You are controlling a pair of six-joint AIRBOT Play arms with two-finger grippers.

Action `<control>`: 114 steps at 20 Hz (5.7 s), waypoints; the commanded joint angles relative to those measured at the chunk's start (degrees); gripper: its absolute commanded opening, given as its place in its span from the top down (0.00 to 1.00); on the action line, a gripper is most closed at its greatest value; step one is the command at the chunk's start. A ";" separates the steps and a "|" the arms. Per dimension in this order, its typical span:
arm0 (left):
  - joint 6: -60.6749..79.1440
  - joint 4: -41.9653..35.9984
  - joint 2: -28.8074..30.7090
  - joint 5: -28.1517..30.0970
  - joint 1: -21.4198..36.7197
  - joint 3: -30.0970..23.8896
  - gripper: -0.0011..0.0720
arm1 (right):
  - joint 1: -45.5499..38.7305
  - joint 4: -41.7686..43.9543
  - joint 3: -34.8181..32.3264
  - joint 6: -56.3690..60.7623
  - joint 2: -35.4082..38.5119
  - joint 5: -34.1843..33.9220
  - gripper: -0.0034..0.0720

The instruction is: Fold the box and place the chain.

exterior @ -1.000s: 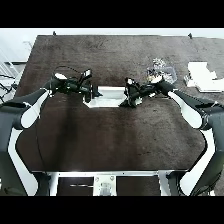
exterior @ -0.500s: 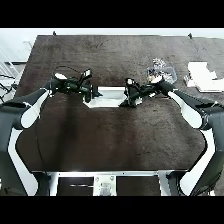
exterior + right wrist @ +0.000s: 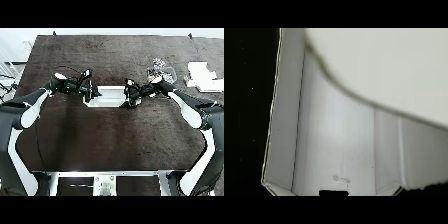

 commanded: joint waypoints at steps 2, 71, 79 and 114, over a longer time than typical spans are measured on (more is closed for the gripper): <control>0.02 -0.02 0.00 -0.09 -0.02 0.00 0.96 | 0.07 0.55 0.07 -0.52 0.02 0.22 0.20; -1.57 -0.83 20.90 -0.07 -1.07 -15.28 0.97 | 0.04 1.60 0.02 -1.99 -0.04 0.26 0.26; -0.50 -0.13 20.57 16.13 -4.92 -19.65 0.97 | 0.07 1.60 0.02 -1.99 -0.04 0.26 0.26; -9.40 15.85 15.21 -1.75 0.28 -2.69 0.03 | 0.00 1.60 0.02 -1.99 -0.04 0.26 0.26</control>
